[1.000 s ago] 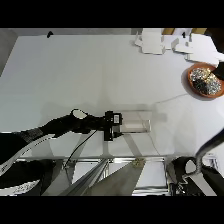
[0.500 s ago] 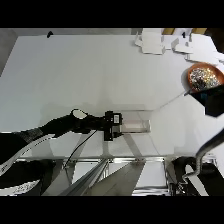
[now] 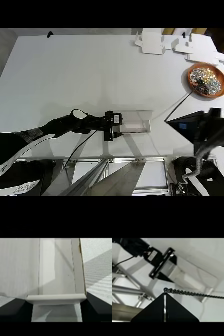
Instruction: Fold the box and place the chain.
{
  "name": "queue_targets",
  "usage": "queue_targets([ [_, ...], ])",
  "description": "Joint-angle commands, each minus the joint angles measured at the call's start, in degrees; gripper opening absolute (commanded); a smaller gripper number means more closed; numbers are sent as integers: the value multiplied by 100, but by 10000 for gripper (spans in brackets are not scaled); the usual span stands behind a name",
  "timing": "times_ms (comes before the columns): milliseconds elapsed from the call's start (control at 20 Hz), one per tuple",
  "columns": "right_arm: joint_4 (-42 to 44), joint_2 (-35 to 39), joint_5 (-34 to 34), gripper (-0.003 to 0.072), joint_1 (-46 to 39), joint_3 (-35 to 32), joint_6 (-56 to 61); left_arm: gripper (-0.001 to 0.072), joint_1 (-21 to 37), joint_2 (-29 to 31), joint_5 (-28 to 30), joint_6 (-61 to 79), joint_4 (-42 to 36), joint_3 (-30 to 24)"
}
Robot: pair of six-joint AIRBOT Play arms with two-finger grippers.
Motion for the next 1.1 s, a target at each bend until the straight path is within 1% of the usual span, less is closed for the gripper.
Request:
queue_targets([
  [0,444,9,-984,17,490,-925,-212,209,0,-2,0,0,2,0],
  [50,549,-31,-1309,17,669,-1178,-356,209,0,-2,0,0,0,0],
  [200,385,-413,-2280,17,1207,-1742,-553,209,0,-2,0,0,2,0],
  [300,157,-901,-2396,17,1438,-1856,-555,209,0,-2,2,2,0,-2],
  [500,-599,-1880,-2459,18,1733,-1878,-527,209,0,-2,2,0,2,0],
  [700,-673,-2610,-2452,23,1738,-1878,-535,209,0,-2,0,0,2,0],
  [800,-750,-2682,-2339,191,1725,-1860,-535,209,0,-2,2,0,2,0],
  [850,-903,-2682,-2020,228,1672,-1714,-533,209,0,-2,2,2,2,0],
  [950,-1257,-2682,-1248,229,1434,-1172,-531,209,0,-2,0,0,2,0],
  [1050,-1488,-2680,-767,226,1021,-529,-531,209,0,-2,0,2,2,0],
])
